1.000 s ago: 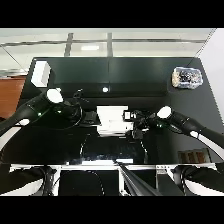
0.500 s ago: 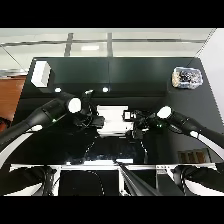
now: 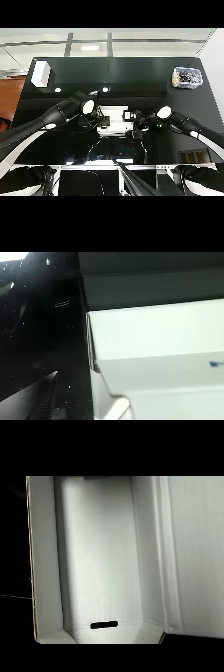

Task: Fold the box and place the chain.

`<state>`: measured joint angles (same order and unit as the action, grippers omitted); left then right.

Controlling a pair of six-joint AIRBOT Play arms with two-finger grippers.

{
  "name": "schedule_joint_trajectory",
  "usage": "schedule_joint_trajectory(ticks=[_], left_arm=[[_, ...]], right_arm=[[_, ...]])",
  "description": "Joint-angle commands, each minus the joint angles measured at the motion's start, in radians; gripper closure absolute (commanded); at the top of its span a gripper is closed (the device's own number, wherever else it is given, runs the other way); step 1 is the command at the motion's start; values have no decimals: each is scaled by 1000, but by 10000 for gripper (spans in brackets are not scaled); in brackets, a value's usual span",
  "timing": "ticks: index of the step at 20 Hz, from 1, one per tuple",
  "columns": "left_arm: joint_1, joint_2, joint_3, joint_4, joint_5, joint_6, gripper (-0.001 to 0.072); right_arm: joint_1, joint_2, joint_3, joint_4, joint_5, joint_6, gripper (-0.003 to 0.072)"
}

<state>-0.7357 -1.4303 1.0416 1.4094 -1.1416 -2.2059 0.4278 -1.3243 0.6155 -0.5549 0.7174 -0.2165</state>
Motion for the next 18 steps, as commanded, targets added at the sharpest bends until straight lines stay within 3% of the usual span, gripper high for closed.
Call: schedule_joint_trajectory(ticks=[1,6,7,8,12,13,15,18], left_arm=[[-10,-17,9,-3,5,-62,138],[-25,-39,9,30,16,-72,223],[-26,-40,9,30,16,-80,294],[-26,-40,9,29,16,-80,430],[-33,-41,9,22,34,-97,493],[-33,-42,9,22,34,-99,587],[-33,-42,9,23,34,-99,675],[-33,-42,9,23,33,-103,683]], right_arm=[[0,-1,0,0,0,0,509],[0,-1,0,0,1,0,509],[0,-1,0,0,1,0,508],[0,-1,0,0,1,0,509],[0,-1,0,0,1,0,509],[0,-1,0,0,1,0,509],[0,-1,0,0,1,0,509],[0,-1,0,0,1,0,509]])
